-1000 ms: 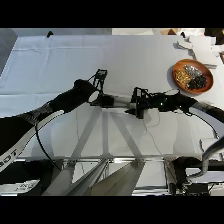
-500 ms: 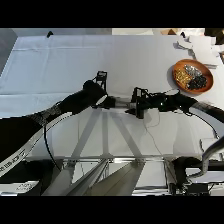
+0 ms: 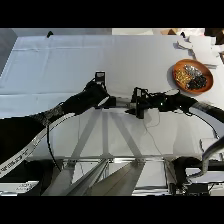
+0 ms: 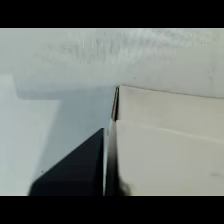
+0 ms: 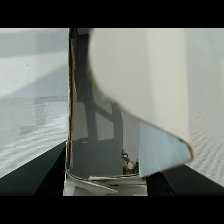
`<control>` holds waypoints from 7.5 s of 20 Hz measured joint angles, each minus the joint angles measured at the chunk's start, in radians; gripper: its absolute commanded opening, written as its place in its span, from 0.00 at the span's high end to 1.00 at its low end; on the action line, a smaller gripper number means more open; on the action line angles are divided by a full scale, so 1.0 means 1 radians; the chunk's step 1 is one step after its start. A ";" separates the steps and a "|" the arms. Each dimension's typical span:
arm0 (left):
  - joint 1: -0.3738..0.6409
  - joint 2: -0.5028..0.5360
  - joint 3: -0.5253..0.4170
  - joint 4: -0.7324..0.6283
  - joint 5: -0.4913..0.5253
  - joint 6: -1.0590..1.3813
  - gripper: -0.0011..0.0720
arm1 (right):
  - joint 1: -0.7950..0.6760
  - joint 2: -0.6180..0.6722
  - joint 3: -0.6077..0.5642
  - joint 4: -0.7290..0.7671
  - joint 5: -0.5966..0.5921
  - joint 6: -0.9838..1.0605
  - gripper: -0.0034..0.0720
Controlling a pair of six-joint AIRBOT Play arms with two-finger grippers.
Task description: Fold the box and place the chain.
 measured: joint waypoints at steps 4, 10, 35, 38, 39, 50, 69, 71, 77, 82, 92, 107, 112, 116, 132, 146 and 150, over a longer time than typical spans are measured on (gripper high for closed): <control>-0.011 -0.008 0.002 -0.004 -0.008 -0.015 0.97 | -0.001 0.000 0.000 0.000 -0.001 0.000 0.37; -0.012 -0.008 0.001 -0.016 -0.028 -0.026 0.70 | -0.001 0.000 0.000 0.001 0.000 0.002 0.37; 0.523 0.312 -0.163 -0.739 -0.099 1.726 0.18 | 0.000 0.000 0.000 0.001 0.000 0.002 0.37; 0.561 0.232 -0.177 -0.822 -0.097 2.057 0.03 | 0.000 0.000 0.000 0.001 -0.001 0.001 0.37; 0.568 0.209 -0.179 -0.852 -0.098 2.157 0.03 | 0.000 0.000 0.000 0.001 -0.001 0.001 0.37; 0.595 0.044 -0.191 -1.143 -0.110 2.805 0.03 | 0.000 0.000 0.000 0.001 -0.001 0.001 0.37; 0.597 -0.045 -0.267 -1.341 -0.086 3.055 0.03 | 0.000 0.000 0.000 0.001 0.000 0.001 0.37; 0.588 -0.051 -0.267 -1.349 -0.072 3.056 0.03 | 0.000 0.000 0.000 0.001 -0.001 0.001 0.37; 0.565 -0.056 -0.267 -1.359 -0.037 3.058 0.03 | 0.000 0.000 0.000 0.001 -0.001 0.002 0.37; 0.540 -0.056 -0.267 -1.363 0.002 3.060 0.03 | 0.000 0.000 0.000 0.001 -0.001 0.002 0.37; 0.525 -0.056 -0.267 -1.357 0.013 3.075 0.55 | 0.000 0.000 0.000 0.001 -0.001 0.002 0.37; 0.525 -0.056 -0.267 -1.350 0.007 3.079 0.55 | 0.000 0.000 0.000 0.001 0.000 0.002 0.37; 0.525 -0.056 -0.267 -1.350 0.007 3.080 0.55 | 0.000 0.000 0.000 0.001 0.000 0.002 0.37; 0.525 -0.056 -0.267 -1.350 0.007 3.080 0.55 | 0.000 0.000 0.000 0.001 0.000 0.002 0.37; 0.525 -0.056 -0.267 -1.349 0.005 3.080 0.55 | 0.000 0.001 0.000 -0.003 0.027 0.003 0.02; 0.524 -0.056 -0.267 -1.350 0.007 3.079 0.55 | -0.001 0.159 0.000 -0.324 -0.051 0.185 0.03; 0.524 -0.056 -0.267 -1.350 0.007 3.079 0.55 | -0.001 0.250 0.000 -0.459 -0.054 0.298 0.11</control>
